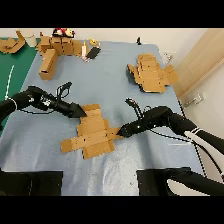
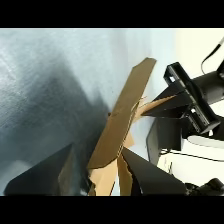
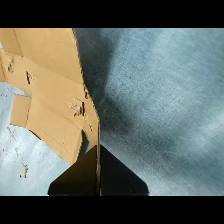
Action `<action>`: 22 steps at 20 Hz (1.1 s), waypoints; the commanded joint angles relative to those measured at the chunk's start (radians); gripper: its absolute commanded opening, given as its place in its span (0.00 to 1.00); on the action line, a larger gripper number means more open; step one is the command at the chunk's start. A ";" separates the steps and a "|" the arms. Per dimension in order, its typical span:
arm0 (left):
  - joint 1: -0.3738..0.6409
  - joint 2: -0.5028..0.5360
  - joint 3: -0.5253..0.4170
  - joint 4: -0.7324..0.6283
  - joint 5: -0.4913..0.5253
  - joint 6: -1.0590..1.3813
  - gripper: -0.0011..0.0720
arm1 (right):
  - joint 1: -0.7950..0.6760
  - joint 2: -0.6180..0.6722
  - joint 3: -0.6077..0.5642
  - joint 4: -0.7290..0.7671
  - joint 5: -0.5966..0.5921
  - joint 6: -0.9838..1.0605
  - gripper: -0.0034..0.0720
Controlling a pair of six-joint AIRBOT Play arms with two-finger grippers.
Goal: Fold the box.
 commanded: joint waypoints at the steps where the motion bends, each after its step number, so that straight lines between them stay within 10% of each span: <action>1: -0.016 -0.018 0.003 -0.031 -0.066 0.064 0.57 | 0.002 0.001 0.000 -0.004 0.011 0.008 0.05; 9: -0.026 -0.020 0.003 -0.010 -0.108 0.093 0.43 | 0.002 0.001 0.000 -0.011 0.013 0.016 0.05; 16: -0.026 -0.053 0.010 -0.032 -0.115 0.161 0.03 | 0.002 0.001 0.000 -0.012 0.023 0.026 0.05; 21: -0.026 -0.053 0.040 -0.045 -0.112 0.229 0.03 | 0.001 0.001 0.000 -0.018 0.026 0.037 0.05; 22: -0.026 -0.053 0.051 -0.047 -0.112 0.238 0.03 | 0.001 0.001 0.000 -0.018 0.029 0.038 0.22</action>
